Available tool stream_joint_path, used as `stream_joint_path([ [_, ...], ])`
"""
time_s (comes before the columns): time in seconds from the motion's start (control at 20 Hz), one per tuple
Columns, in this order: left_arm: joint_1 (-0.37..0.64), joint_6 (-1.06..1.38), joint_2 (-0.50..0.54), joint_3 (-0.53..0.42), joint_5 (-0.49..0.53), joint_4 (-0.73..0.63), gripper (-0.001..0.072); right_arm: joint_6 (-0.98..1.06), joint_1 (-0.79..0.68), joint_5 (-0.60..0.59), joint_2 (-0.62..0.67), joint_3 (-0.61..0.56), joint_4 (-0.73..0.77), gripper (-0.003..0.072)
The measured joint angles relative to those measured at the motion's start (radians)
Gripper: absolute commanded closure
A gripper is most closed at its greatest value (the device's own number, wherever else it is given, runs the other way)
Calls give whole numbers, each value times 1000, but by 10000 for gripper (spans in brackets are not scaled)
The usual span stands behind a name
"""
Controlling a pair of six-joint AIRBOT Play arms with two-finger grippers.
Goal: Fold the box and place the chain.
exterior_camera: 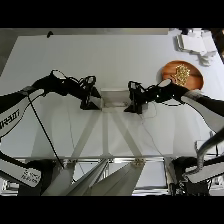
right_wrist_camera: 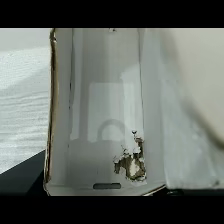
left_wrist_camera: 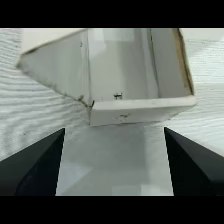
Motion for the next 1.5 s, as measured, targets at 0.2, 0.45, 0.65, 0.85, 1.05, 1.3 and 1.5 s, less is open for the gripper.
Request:
stream_joint_path([
  [0.2, 1, -5, 8, 0, -72, -23, 12, 0, 0, 0, 0, 0, -2, 147],
  [0.45, -3, -9, 10, 0, -120, -59, 12, -1, 0, 0, 0, 0, -3, 147],
  [0.65, -6, -39, 10, 0, -83, -69, 13, 0, 0, -3, 0, 0, -2, 147],
  [0.85, -18, -63, 9, 0, -21, -72, 14, 0, 0, -4, 0, 0, 0, 147],
  [1.05, -45, -67, -2, 0, 46, -73, 15, 0, -1, -4, 0, 0, 0, 147],
  [1.3, -74, 12, -11, 0, 90, -73, 62, 0, -1, -3, 0, 0, -1, 147],
  [1.5, -80, 39, -14, 0, 97, -66, 436, 0, -1, -3, 0, 0, -2, 147],
])
